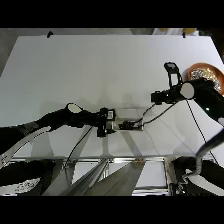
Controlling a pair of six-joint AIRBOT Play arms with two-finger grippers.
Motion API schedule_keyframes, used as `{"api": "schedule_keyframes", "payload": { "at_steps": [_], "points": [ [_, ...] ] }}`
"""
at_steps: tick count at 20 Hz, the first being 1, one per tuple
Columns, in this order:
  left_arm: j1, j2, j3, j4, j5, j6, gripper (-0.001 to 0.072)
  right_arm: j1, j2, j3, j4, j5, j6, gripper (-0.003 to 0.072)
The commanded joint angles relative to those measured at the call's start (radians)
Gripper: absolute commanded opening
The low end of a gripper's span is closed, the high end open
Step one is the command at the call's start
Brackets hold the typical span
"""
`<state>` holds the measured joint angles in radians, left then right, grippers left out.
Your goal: Fold the box and place the chain.
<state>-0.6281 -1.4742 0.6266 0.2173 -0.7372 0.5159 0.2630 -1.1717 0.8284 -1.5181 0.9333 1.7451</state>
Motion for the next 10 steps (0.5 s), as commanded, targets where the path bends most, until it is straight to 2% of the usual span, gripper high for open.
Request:
{"api": "schedule_keyframes", "payload": {
  "at_steps": [1, 6, 10],
  "points": [
    [0.001, 0.0, 0.001, 0.0, 0.0, 0.0, 0.0275, -0.008, -0.087, 0.001, 0.0, -0.013, 0.0, 0.0337],
    [0.001, 0.0, 0.001, 0.0, 0.0, 0.0, 0.0275, -0.008, -0.136, 0.001, 0.0, -0.037, 0.0, 0.0294],
    [0.001, 0.0, 0.001, 0.0, 0.0, 0.0, 0.0275, -0.008, -0.179, 0.001, 0.01, -0.044, 0.002, 0.0293]
  ]
}}
